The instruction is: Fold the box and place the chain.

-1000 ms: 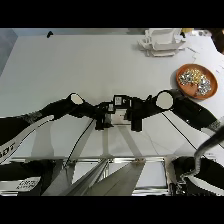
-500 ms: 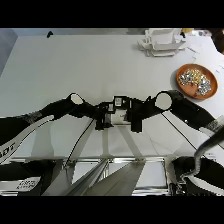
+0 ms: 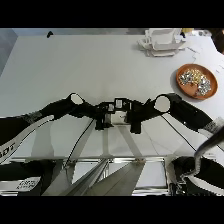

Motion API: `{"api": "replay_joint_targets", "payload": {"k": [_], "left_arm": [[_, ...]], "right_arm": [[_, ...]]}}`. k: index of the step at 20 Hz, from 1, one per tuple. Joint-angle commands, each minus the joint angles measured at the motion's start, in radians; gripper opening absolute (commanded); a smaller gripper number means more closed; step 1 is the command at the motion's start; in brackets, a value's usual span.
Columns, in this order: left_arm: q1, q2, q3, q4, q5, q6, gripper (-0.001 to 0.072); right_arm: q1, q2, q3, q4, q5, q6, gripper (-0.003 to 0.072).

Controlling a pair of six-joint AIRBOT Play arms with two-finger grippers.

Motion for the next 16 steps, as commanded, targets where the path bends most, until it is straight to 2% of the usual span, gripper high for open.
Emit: {"api": "replay_joint_targets", "payload": {"k": [1,16], "left_arm": [[0.001,0.000,0.001,0.000,0.000,0.000,0.0088],[0.001,0.000,0.001,0.000,0.000,0.000,0.0088]], "right_arm": [[0.000,0.000,-0.019,-0.002,-0.014,0.000,0.0014],[0.000,-0.001,-0.044,0.001,-0.018,0.015,0.0014]]}}
